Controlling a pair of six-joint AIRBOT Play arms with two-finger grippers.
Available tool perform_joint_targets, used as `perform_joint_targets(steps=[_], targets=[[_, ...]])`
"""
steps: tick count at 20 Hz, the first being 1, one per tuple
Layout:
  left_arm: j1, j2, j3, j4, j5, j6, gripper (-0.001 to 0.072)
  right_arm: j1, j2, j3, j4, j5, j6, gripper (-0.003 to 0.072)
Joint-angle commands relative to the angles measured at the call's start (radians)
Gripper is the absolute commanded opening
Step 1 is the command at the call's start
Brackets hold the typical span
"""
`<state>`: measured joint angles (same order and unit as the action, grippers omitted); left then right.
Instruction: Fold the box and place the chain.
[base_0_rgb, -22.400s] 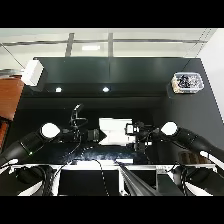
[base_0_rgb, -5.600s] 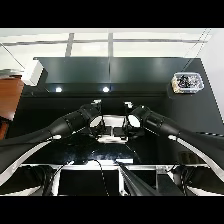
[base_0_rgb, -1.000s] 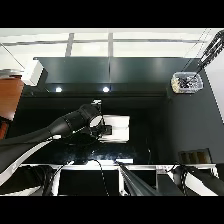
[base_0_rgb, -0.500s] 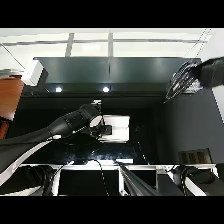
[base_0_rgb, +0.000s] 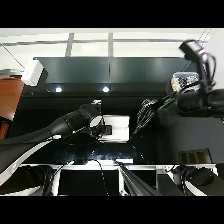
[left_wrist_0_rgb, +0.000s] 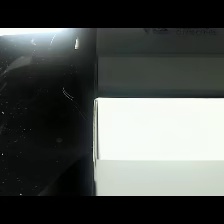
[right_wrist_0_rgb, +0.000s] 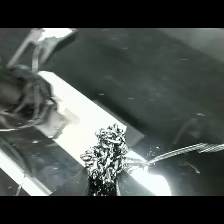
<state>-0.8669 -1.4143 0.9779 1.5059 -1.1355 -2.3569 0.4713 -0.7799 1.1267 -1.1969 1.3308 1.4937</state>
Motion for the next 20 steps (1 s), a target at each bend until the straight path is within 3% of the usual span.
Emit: perform_joint_targets(steps=[1, 20], targets=[[0.0, 0.0, 0.001, 0.001, 0.001, 0.0, 0.0028, 0.061, -0.009, -0.048, 0.055, -0.08, -0.007, 0.002], [0.0, 0.0, 0.001, 0.001, 0.0, 0.0, 0.0028, 0.154, -0.181, -0.06, 0.126, -0.151, -0.051, 0.002]])
